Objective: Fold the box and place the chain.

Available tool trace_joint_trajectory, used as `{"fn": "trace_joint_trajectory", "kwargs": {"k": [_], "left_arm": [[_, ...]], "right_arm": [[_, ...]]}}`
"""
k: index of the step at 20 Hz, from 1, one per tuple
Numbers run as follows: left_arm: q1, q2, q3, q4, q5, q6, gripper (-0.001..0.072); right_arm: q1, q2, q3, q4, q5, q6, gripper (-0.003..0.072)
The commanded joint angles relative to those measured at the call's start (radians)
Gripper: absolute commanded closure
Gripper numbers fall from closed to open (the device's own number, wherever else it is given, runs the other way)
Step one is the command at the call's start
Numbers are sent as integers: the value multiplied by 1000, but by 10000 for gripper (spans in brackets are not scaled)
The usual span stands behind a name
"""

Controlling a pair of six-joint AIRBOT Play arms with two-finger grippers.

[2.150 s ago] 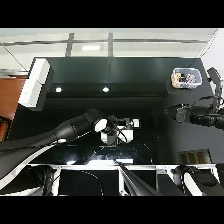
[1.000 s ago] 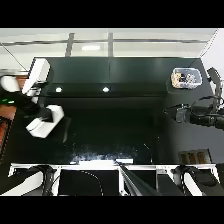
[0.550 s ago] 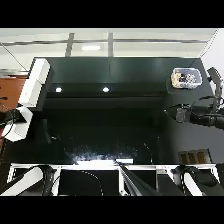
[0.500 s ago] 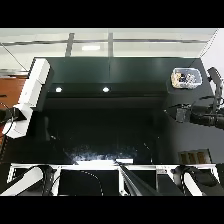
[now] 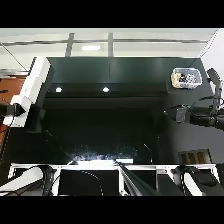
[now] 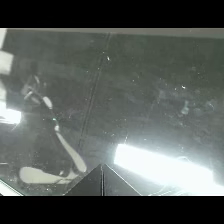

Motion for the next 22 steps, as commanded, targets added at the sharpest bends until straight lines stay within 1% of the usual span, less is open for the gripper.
{"fn": "trace_joint_trajectory", "kwargs": {"k": [1, 2, 3, 5, 7, 9, 11, 13, 14, 15, 16, 17, 18, 19, 20, 22], "left_arm": [[-9, -52, 0, 0, 41, 23, 427], [-14, -59, 0, 0, 45, 23, 243], [-20, -62, 0, 3, 58, 16, 1], [-23, -55, 8, 9, 63, -72, 2], [-24, -36, 46, 7, -12, -119, 2], [-24, 0, 84, -39, -80, -195, 2], [-38, 65, 95, -135, -128, -229, 2], [-85, 150, 94, -171, -148, -349, 5], [-115, 201, 91, -177, -139, -443, 20], [-151, 256, 86, -180, -126, -516, 208], [-195, 310, 79, -194, -116, -517, 579], [-250, 367, 66, -224, -96, -492, 679], [-324, 427, 49, -240, -71, -490, 679], [-413, 483, 29, -239, -48, -490, 679], [-504, 532, 2, -235, -19, -486, 680], [-719, 623, -101, -215, 101, -406, 680]], "right_arm": [[-1, 0, 0, 0, 3, 21, 671], [-1, 0, 0, 0, 2, 21, 671], [-1, 0, 0, 0, 2, 21, 671], [-1, 0, 0, 0, 3, 21, 671], [-1, 0, 0, 1, 5, 19, 671], [-1, 0, 13, -1, -1, -59, 672], [-1, 0, 65, -29, -24, -70, 672], [0, 0, 148, -62, -13, -62, 672], [0, 0, 186, -82, 2, -44, 672], [0, 0, 216, -93, 23, -24, 672], [0, 1, 231, -90, 48, -21, 672], [0, 1, 233, -93, 74, -21, 673], [5, 2, 226, -124, 90, -21, 676], [25, 15, 202, -183, 59, -19, 677], [51, 38, 159, -251, -16, 7, 677], [103, 80, 21, -383, -217, 116, 677]]}}
